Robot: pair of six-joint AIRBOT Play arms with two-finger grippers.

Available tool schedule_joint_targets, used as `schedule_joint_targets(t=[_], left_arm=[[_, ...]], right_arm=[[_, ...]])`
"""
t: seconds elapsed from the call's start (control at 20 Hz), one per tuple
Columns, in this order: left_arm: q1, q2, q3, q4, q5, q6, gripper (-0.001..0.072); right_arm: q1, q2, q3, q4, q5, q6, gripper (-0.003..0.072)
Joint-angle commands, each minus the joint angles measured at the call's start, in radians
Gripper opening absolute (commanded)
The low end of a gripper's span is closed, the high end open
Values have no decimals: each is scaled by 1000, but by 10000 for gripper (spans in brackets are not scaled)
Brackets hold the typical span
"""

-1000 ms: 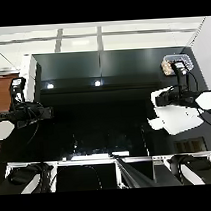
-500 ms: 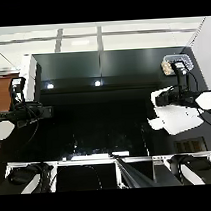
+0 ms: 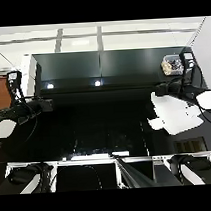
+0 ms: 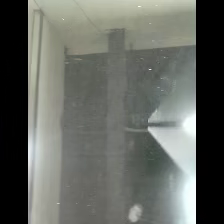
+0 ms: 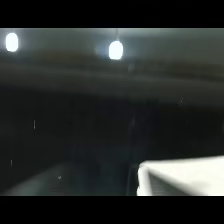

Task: Fold the box and place the chain.

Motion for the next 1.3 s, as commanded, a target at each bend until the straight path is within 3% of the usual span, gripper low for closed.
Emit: schedule_joint_targets(t=[0.0,0.2,0.35,0.55,0.65,0.8,0.95,1.05,1.25], left_arm=[[-2,-40,0,-17,81,-3,720],[-3,-87,0,-52,70,-5,709],[-3,-101,0,-51,71,-5,709],[-3,-122,0,-52,70,-5,709],[-3,-138,0,-51,70,-5,709],[-2,-166,0,-51,72,-5,709],[-3,-208,0,-60,73,-5,708],[-3,-227,0,-86,74,-5,709],[-3,-235,0,-104,72,-5,709]], right_arm=[[-1,-3,0,2,-122,-1,714],[-68,-31,21,-50,-135,9,709],[-246,-87,113,-139,-121,47,710],[-506,-210,216,-201,-223,53,709],[-602,-315,301,-201,-118,66,710],[-711,-516,481,-211,254,9,710],[-755,-666,579,-212,622,-233,709],[-756,-703,579,-213,743,-363,709],[-756,-707,573,-259,790,-426,708]])
